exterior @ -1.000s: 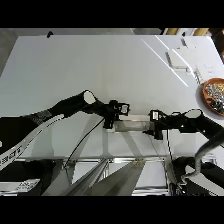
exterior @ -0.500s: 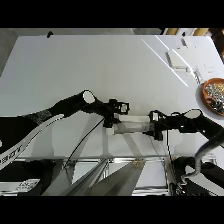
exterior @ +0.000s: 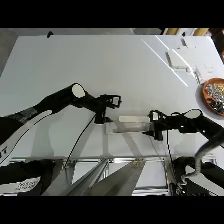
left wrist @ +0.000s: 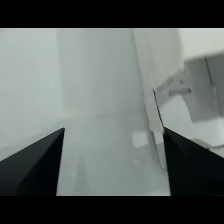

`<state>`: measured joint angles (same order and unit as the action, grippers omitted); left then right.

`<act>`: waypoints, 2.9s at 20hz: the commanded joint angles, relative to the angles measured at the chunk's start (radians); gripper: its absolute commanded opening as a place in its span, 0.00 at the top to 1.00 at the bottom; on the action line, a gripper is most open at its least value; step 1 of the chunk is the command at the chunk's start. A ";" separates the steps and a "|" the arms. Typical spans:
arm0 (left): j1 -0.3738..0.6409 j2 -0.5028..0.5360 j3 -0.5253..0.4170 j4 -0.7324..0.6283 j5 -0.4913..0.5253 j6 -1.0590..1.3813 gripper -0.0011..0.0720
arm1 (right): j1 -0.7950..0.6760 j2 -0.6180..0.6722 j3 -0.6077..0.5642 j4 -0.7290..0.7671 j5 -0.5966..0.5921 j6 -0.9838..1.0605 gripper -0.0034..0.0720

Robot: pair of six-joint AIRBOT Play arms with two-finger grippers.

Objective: Fold the box and place the chain.

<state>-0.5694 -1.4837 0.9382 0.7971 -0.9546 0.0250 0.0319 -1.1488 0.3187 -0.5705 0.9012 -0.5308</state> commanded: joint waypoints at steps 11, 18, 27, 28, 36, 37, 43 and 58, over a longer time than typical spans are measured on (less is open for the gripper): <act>-0.254 0.266 0.008 0.361 -0.069 -0.547 0.98 | -0.001 0.000 0.000 0.000 0.000 -0.002 0.41; -0.349 0.142 0.109 0.243 0.217 -0.706 0.98 | -0.001 0.000 0.000 -0.001 0.000 -0.002 0.41; -0.314 0.059 0.137 0.225 0.433 -0.848 0.98 | -0.001 0.000 0.000 -0.001 0.000 -0.002 0.41; -0.314 0.056 0.136 0.229 0.434 -0.848 0.98 | -0.001 0.000 0.000 -0.001 0.000 -0.002 0.41; -0.312 0.118 0.117 0.293 0.296 -0.849 0.98 | -0.001 0.000 0.000 -0.001 0.000 -0.002 0.41; -0.308 0.127 0.106 0.291 0.296 -0.851 0.98 | -0.001 0.000 0.000 -0.001 0.000 -0.002 0.41; -0.301 0.108 0.072 0.209 0.452 -0.810 0.98 | -0.001 0.000 0.000 -0.001 0.000 -0.002 0.41; -0.259 -0.060 0.073 0.157 0.465 -0.792 0.98 | -0.001 0.000 0.000 0.000 0.000 -0.002 0.41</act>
<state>-0.8337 -1.5482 1.0115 0.9600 -0.4763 -0.7776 0.0311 -1.1488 0.3187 -0.5690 0.9024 -0.5316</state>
